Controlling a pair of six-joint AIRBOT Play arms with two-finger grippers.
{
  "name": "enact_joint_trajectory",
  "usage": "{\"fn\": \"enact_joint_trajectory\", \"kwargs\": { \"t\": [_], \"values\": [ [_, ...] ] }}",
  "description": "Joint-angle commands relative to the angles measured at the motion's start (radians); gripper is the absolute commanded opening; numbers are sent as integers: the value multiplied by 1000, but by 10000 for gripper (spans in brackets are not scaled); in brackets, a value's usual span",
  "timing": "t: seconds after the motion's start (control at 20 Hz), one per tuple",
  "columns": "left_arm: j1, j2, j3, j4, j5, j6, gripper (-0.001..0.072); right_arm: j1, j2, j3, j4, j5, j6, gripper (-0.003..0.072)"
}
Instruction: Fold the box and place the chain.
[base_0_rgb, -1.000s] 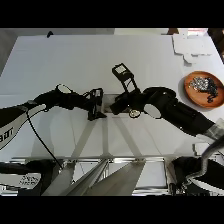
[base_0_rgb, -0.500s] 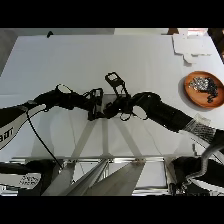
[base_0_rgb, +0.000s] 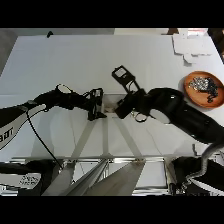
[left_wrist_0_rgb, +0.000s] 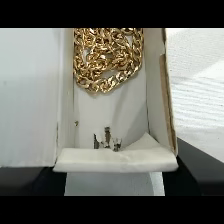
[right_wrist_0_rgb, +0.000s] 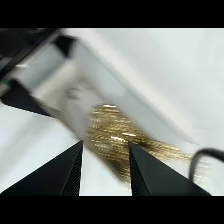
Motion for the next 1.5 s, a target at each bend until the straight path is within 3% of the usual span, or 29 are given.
{"fn": "enact_joint_trajectory", "kwargs": {
  "t": [0.0, 0.15, 0.3, 0.45, 0.65, 1.05, 1.45],
  "values": [
    [1, 0, 0, 0, 0, 0, 158, -83, 138, 1, -103, 105, -172, 319],
    [1, 0, 0, 0, 0, 0, 158, -220, 159, -6, -11, 182, -453, 319],
    [1, 0, 0, 0, 0, 0, 158, -359, 159, -107, 187, 131, -653, 319],
    [0, 0, 0, 0, 0, 0, 158, -421, 156, -225, 200, 69, -869, 331],
    [1, 0, 0, 0, 0, 0, 158, -425, 68, -257, 351, 2, -1138, 408],
    [1, 0, 0, 0, 0, 0, 158, -425, -157, -257, 607, -78, -1686, 438],
    [1, 0, 0, 0, 0, 0, 158, -425, -230, -257, 802, -126, -1861, 458]
  ]
}}
